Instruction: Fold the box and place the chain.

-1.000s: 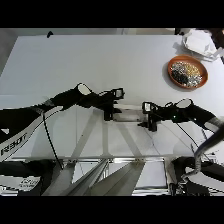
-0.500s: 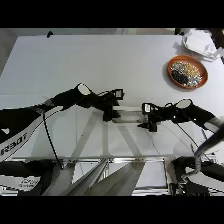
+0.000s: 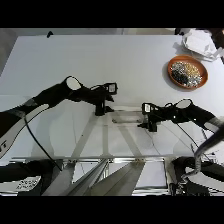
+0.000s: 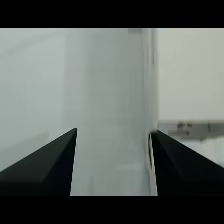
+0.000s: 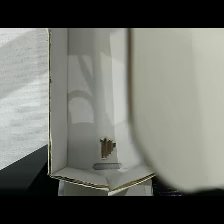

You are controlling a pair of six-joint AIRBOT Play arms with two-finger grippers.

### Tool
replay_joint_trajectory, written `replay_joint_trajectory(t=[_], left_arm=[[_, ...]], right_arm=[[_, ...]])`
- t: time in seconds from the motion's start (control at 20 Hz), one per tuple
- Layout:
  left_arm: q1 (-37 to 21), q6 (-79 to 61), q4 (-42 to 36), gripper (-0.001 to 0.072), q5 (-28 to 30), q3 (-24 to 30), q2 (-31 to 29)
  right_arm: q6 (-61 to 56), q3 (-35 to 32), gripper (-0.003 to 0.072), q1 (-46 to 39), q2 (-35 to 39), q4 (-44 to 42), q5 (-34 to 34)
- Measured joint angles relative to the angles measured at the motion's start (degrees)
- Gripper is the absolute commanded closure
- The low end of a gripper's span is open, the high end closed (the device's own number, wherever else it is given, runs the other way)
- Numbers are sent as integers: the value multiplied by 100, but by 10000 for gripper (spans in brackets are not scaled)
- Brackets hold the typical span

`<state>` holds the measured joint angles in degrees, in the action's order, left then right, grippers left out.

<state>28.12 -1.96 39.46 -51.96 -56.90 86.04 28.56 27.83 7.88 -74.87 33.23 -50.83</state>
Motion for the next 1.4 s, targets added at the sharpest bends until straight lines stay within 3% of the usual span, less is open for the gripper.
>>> replay_joint_trajectory(t=[0.15,0.2,0.45,0.6,0.8,1.1,1.25,1.4], left_arm=[[-210,584,610,674,-411,2,-459],[-236,739,752,708,-627,2,-614],[136,1346,975,708,-1637,2,-1045],[645,1589,804,708,-1589,2,-1084],[1176,1810,293,709,-476,2,-920],[1279,2697,-247,709,1451,2,-334],[1241,3178,-348,709,1834,0,55],[1246,3471,-420,709,1862,-4,411]], right_arm=[[-2,0,302,0,0,-2,4],[-2,0,302,0,0,-2,4],[-4,0,302,0,0,-4,9],[-2,0,302,0,0,-4,9],[-4,0,302,0,0,-4,9],[-4,0,302,0,0,-7,9],[-7,0,302,0,0,-7,9],[-35,-4,302,0,0,-24,15]])
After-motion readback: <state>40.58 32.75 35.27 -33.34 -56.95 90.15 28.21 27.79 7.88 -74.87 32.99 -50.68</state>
